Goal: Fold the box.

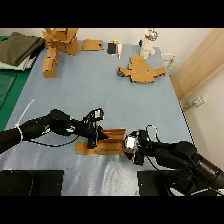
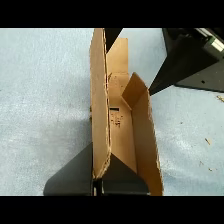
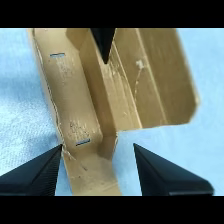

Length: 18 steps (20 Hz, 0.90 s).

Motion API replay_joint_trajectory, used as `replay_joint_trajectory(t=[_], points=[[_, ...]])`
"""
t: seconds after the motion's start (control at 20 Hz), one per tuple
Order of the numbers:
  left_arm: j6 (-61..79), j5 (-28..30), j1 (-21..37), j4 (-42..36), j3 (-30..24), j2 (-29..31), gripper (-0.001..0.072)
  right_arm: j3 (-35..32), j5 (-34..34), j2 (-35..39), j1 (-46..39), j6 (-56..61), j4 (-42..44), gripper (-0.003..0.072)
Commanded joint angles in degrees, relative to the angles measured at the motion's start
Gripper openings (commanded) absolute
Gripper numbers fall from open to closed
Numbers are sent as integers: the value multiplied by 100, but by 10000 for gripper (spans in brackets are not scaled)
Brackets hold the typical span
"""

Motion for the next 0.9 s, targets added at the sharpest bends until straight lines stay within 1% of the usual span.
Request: replay_joint_trajectory(t=[0.0, 0.15, 0.25, 0.35, 0.45, 0.55, 0.7, 0.85], points=[[2, 0, 0, 0, 2, -2, 11, 15, 17, -367, -170, -538, 520, 720], [2, 0, 0, 0, 2, -2, 11, 37, 26, -828, -568, -1762, 1641, 720], [0, 2, 0, 0, 2, -2, 11, 125, -146, -1075, -973, -2551, 2210, 720], [2, 2, 0, 0, 2, -2, 10, 262, -490, -1351, -1287, -2848, 2393, 720], [2, 2, 0, 0, 2, -2, 11, 391, -693, -1650, -1427, -3174, 2592, 720], [2, 0, 0, 0, 2, -2, 11, 433, -693, -1980, -1432, -3425, 2776, 720], [2, 2, 0, 0, 2, -2, 11, 509, -772, -2479, -1421, -3423, 2861, 720], [0, 2, 0, 0, 2, -2, 11, 750, -809, -2535, -1425, -3401, 2769, 720]])
